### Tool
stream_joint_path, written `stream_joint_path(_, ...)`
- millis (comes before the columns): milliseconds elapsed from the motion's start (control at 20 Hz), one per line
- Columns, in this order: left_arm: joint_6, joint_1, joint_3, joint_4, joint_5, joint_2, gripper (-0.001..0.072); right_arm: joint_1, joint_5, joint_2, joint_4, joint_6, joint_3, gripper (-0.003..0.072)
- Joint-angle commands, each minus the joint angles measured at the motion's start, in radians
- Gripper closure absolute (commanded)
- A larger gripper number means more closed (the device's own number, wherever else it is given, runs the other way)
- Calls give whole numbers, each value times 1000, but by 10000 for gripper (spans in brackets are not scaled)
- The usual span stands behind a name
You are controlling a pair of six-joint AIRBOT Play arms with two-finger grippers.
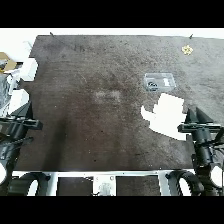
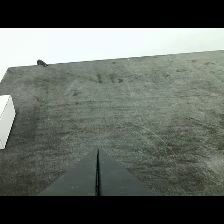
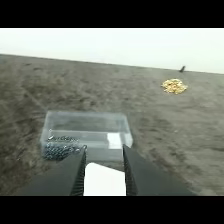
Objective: Fold the box and place the chain.
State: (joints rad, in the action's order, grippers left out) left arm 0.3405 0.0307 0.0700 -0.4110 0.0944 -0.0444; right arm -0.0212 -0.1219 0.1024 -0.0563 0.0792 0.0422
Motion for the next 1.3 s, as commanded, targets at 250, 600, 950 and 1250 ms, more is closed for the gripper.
stream_joint_path(250, 0, 0, 0, 0, 0, 1, 696, 1, -89, -100, -1, 12, -172, 312)
stream_joint_path(600, 0, 0, 0, 0, -1, 1, 696, 83, -151, -605, 38, 13, -507, 299)
stream_joint_path(950, 0, 0, 0, 0, -1, 1, 696, 644, 728, -1058, -372, -665, -784, 300)
stream_joint_path(1250, 0, 0, 0, 0, 0, 1, 696, 1069, 1442, -1243, -910, -1160, -1028, 223)
